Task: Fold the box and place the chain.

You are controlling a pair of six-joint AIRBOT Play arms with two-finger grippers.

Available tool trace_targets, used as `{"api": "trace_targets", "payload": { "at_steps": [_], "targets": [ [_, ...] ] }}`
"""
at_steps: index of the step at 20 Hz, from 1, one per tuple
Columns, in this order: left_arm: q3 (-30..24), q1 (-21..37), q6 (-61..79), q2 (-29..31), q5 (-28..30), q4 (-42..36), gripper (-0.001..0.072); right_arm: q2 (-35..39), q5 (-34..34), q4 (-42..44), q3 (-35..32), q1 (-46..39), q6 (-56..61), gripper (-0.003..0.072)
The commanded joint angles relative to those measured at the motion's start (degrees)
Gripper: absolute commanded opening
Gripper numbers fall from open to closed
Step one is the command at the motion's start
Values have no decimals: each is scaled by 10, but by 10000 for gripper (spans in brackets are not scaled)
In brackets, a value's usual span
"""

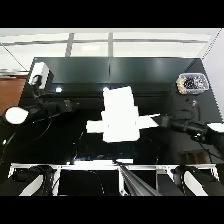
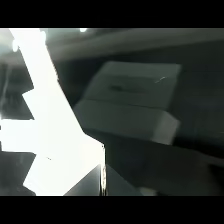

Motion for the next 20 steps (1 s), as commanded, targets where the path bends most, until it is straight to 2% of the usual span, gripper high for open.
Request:
{"api": "trace_targets", "payload": {
  "at_steps": [1, 2, 6, 10, 14, 15, 16, 17, 19, 20],
  "targets": [
    [54, 0, 178, -126, -103, -192, 688, 14, -84, 21, -20, 104, -2, 16],
    [64, 0, 212, -162, -130, -232, 689, 14, -87, 21, -20, 116, 0, 16],
    [92, -5, 270, -279, -264, -239, 690, 14, -82, 21, -20, 127, 7, 16],
    [97, -22, 379, -346, -341, -261, 689, 14, -79, 21, -20, 127, 7, 16],
    [148, -46, 425, -398, -406, -239, 664, 14, -79, 21, -20, 127, 7, 16],
    [162, -50, 424, -410, -413, -212, 575, 14, -78, 21, -20, 127, 8, 16],
    [176, -54, 424, -424, -421, -190, 453, 14, -78, 20, -20, 127, 9, 16],
    [188, -54, 424, -436, -431, -179, 374, 14, -78, 20, -20, 127, 9, 16],
    [209, -55, 424, -454, -440, -176, 276, 14, -78, 19, -20, 127, 9, 16],
    [217, -55, 424, -459, -440, -176, 135, 14, -78, 18, -20, 127, 9, 16]
  ]
}}
